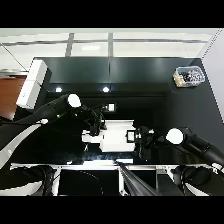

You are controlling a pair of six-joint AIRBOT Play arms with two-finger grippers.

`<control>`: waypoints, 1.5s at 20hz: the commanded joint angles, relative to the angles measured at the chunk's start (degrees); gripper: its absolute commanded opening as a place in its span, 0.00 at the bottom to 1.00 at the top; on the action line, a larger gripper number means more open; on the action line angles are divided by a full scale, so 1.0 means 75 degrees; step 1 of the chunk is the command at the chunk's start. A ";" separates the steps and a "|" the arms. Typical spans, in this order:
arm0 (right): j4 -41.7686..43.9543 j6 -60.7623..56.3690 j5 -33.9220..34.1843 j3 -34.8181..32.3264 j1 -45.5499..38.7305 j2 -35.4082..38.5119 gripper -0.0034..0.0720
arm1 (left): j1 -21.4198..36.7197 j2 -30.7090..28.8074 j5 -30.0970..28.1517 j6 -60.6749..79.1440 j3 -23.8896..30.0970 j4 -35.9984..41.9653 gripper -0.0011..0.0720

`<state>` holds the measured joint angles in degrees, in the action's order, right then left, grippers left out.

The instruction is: Fold the box and place the chain.

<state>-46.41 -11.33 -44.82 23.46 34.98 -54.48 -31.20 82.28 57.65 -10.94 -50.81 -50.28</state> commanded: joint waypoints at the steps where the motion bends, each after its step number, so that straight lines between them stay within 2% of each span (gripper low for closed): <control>1: 0.0227 -0.0207 0.0347 0.0003 0.0017 -0.0061 1.00 | -0.0003 0.0006 0.0003 0.0003 0.0000 -0.0003 0.06; 7: 0.0137 -0.1099 0.0044 0.0309 -0.0213 -0.0009 1.00 | -0.0003 0.0006 0.0050 0.0003 0.0000 -0.0003 0.06; 12: -0.0271 -0.0994 -0.0122 0.0679 -0.0970 0.0242 1.00 | -0.0003 0.0006 0.0195 0.0006 -0.0006 -0.0003 0.06; 14: -0.0227 -0.0300 -0.0198 0.0694 -0.1008 0.0236 0.99 | -0.0003 0.0006 0.0181 0.0006 -0.0006 -0.0003 0.05; 23: 0.0796 0.0583 0.0440 0.0694 -0.1078 0.0035 0.98 | -0.0003 0.0003 0.0169 0.0029 -0.0006 -0.0006 0.05; 30: 0.1332 0.0979 -0.0344 0.0685 -0.1075 -0.0589 0.98 | -0.0003 -0.0017 0.0111 0.0026 -0.0006 -0.0009 0.05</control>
<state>-37.91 -5.65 -44.45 28.64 26.92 -57.10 -31.20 82.28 58.87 -10.72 -50.81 -50.35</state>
